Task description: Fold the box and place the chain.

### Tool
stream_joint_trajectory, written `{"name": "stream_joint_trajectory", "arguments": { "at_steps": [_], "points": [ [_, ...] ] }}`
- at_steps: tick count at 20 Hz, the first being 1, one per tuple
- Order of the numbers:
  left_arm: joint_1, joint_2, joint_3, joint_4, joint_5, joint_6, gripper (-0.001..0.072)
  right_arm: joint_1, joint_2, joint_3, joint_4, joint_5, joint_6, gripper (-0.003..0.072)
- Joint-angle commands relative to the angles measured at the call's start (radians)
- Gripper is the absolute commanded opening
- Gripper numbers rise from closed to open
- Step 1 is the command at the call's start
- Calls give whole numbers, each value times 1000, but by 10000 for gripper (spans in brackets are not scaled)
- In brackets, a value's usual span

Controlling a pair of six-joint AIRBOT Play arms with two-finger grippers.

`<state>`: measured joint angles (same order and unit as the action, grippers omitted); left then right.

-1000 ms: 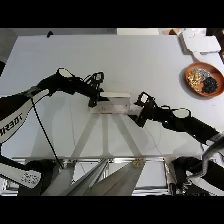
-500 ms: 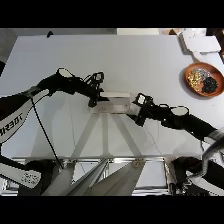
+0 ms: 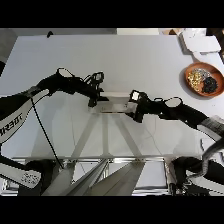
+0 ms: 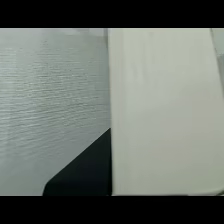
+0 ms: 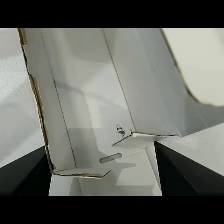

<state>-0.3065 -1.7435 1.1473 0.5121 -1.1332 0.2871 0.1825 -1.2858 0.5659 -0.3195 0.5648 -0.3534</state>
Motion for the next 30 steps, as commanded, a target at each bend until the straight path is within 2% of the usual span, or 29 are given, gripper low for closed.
{"name": "stream_joint_trajectory", "arguments": {
  "at_steps": [1, 4, 12, 16, 19, 25, 30],
  "points": [
    [-1, 0, 0, 0, -1, 1, 11, -55, -10, 22, -36, 49, 14, 689],
    [-1, 0, 0, 0, -1, 1, 11, -79, -10, 22, -36, 106, -51, 689],
    [-1, 0, 0, 0, -1, 1, 11, -79, -76, 68, -35, 118, -138, 689],
    [-1, 0, 0, 0, -1, 1, 11, -79, -136, 130, -42, 210, -176, 689],
    [-1, 0, 0, 0, -1, 1, 11, -79, -182, 136, -58, 259, -176, 689],
    [-1, 0, 0, 0, -1, 1, 11, -79, -248, 137, 63, 258, -206, 689],
    [-1, 0, 0, 0, -1, 1, 11, -79, -248, 137, 65, 258, -210, 689]
  ]
}}
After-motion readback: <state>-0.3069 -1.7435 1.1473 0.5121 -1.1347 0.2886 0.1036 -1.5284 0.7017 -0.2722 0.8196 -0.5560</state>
